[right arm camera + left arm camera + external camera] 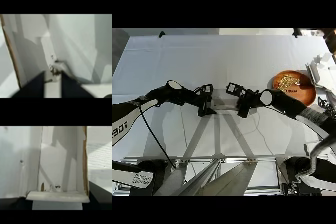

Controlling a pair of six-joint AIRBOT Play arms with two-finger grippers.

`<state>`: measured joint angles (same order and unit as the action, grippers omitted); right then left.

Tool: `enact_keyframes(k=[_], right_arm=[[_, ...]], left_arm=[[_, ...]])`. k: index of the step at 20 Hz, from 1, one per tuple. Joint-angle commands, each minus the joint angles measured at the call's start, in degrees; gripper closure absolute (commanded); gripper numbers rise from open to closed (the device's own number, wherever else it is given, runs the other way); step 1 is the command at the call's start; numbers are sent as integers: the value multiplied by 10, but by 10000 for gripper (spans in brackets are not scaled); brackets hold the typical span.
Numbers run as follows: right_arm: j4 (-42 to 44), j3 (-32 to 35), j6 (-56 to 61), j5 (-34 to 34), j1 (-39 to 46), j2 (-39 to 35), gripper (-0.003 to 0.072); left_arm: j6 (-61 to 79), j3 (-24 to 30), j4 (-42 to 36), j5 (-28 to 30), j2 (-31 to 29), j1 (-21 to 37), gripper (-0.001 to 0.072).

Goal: Fold the box and place the chain.

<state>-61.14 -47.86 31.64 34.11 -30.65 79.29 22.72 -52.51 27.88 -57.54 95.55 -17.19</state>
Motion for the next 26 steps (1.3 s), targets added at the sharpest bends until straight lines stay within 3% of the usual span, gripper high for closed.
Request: enact_keyframes(k=[1,6,8,14,16,20,23,26], right_arm=[[3,0,0,-3,0,0,681],[-24,0,10,5,0,-17,679],[-70,0,72,22,0,-44,679],[-201,0,270,201,0,-153,679],[-260,0,353,224,0,-184,679],[-338,4,557,221,17,-223,680],[-330,43,645,199,61,-225,680],[-265,92,665,122,116,-225,684]], left_arm=[[-1,0,0,-1,0,0,449],[-1,0,0,-1,0,0,449],[-1,0,0,-1,0,0,449],[-1,0,0,-1,0,0,449],[-1,0,0,-2,0,0,449],[-1,0,0,-1,0,0,449],[-1,0,0,-1,0,0,449],[-1,0,0,-1,0,0,449]])
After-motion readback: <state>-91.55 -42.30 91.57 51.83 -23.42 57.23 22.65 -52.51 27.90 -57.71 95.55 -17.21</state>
